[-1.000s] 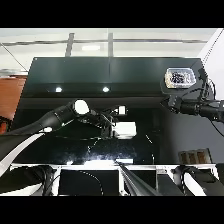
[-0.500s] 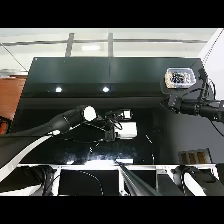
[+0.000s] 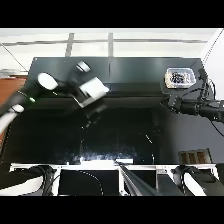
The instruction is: Fold the box and place the chain.
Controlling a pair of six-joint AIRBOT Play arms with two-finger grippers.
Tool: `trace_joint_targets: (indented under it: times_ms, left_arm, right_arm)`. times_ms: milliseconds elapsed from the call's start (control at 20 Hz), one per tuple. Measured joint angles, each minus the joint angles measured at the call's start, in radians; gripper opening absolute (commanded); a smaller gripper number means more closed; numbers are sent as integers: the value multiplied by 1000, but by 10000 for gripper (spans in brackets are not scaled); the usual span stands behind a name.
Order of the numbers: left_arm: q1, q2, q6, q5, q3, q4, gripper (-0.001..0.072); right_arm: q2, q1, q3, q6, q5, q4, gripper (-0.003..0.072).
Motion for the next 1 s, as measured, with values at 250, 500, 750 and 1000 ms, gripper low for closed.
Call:
trace_joint_targets:
  times_ms: [250,500,750,1000]
  left_arm:
    - [356,-209,-194,-44,340,77,356]
    - [526,-481,-320,-119,683,139,385]
    - [559,-649,-360,-143,797,168,714]
    - [561,-694,-401,-180,869,180,719]
  right_arm:
    - [0,0,0,0,0,2,45]
    - [0,1,0,4,0,8,45]
    - [0,1,0,8,-8,10,45]
    - [0,1,0,11,-11,11,45]
